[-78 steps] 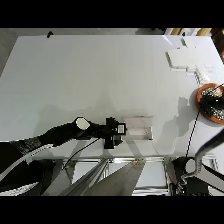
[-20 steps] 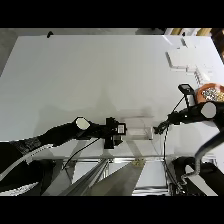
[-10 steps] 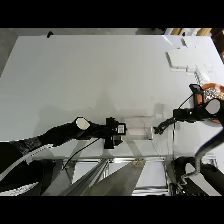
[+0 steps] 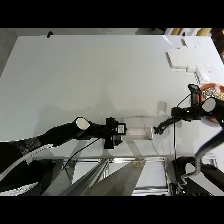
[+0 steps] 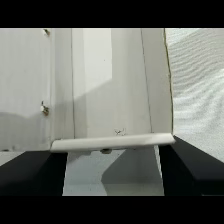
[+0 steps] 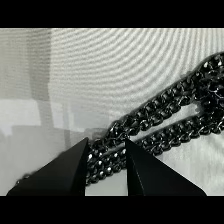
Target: Fold the box and place the chain.
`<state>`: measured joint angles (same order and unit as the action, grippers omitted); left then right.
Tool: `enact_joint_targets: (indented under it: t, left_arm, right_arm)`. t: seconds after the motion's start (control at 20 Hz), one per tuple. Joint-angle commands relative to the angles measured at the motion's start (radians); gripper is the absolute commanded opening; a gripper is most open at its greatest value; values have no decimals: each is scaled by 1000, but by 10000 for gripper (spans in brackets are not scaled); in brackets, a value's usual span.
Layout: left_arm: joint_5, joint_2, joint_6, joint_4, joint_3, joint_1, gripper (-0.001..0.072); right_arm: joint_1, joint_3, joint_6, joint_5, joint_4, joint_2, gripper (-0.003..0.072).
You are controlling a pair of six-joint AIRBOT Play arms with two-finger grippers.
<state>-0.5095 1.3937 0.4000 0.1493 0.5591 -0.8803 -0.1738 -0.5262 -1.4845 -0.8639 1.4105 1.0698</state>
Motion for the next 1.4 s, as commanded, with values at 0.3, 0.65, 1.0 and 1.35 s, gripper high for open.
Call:
enact_joint_targets:
  t: [0.3,0.65,1.0,1.35]
  left_arm:
    - [0,-1,0,0,0,0,207]
    - [0,0,0,0,0,0,207]
    - [0,-1,0,0,0,0,207]
    - [0,-1,0,0,0,0,207]
  right_arm:
    - [-1,0,0,3,-5,26,153]
    - [-1,0,29,-54,-5,-54,20]
    - [31,0,106,-110,-88,-173,20]
    - [209,0,369,-301,-234,-489,20]
